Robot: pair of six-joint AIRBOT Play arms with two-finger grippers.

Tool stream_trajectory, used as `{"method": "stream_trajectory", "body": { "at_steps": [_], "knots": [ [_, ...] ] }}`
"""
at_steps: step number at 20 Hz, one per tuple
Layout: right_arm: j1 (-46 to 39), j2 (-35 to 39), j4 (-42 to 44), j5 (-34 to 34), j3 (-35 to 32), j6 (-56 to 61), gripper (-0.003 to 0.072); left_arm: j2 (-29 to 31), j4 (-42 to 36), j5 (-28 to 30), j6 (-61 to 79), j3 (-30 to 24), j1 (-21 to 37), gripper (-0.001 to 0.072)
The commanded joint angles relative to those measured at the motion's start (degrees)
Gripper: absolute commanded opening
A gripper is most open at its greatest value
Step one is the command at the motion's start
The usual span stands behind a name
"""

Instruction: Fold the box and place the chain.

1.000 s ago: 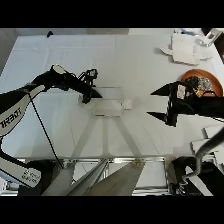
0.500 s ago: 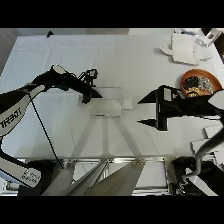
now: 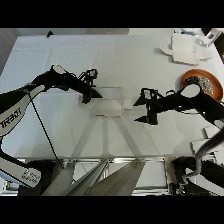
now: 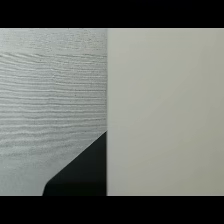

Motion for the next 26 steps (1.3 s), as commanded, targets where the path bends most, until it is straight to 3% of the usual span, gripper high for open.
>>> {"method": "stream_trajectory", "body": {
  "at_steps": [1,3,11,15,19,23,26],
  "knots": [
    [1.99,-4.11,1.55,-7.06,-0.02,-6.69,0.0694,0.00,-0.02,0.00,0.00,-0.02,-0.04,0.0014],
    [4.59,-5.81,3.08,-11.13,-0.02,-6.01,0.0694,0.00,-0.02,0.00,0.02,-0.02,-0.04,0.0014],
    [9.38,-11.85,8.07,-15.80,-0.02,-4.17,0.0693,0.00,-0.02,0.00,0.00,-0.02,-0.04,0.0014],
    [9.81,-12.20,13.92,-20.52,-0.02,-1.81,0.0693,0.00,-0.02,0.00,0.02,-0.02,-0.04,0.0014],
    [9.81,-12.20,14.19,-23.23,-0.02,4.37,0.0693,0.00,-0.02,0.00,0.02,-0.02,-0.04,0.0014],
    [9.81,-12.20,12.83,-21.79,-0.02,5.66,0.0693,0.00,-0.02,0.00,0.02,-0.02,-0.04,0.0014],
    [9.81,-12.13,7.15,-18.82,-0.02,5.66,0.0693,0.00,-0.02,0.00,0.02,-0.02,-0.04,0.0014]
  ]
}}
